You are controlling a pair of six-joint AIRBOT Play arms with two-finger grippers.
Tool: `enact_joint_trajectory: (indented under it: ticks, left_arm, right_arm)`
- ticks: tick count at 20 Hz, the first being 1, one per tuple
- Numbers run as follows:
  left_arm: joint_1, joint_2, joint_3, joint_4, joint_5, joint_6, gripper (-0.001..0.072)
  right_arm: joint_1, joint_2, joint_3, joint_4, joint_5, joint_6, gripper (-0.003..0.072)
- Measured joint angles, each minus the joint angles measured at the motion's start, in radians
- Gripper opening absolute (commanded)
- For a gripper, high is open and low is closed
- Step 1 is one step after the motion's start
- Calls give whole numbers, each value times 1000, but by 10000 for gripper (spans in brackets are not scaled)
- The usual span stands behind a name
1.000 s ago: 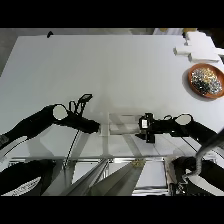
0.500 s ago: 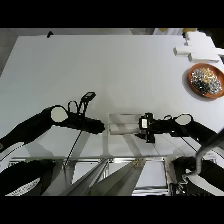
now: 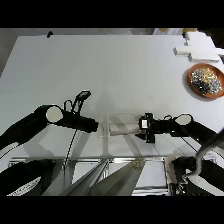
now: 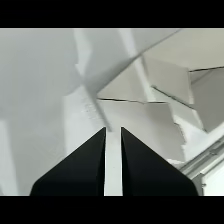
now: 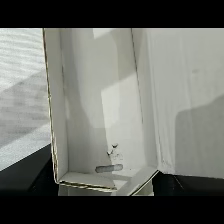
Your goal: Fold the box and place the chain.
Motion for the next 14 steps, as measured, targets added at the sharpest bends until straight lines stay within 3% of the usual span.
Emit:
enact_joint_trajectory:
  ticks: [4, 14]
  left_arm:
    - [26, -27, -4, 26, -9, -42, 107]
    - [10, -140, -5, -103, 6, -53, 107]
  right_arm:
    - [0, 0, 0, 0, 0, 0, 296]
    - [0, 0, 0, -1, 0, -1, 296]
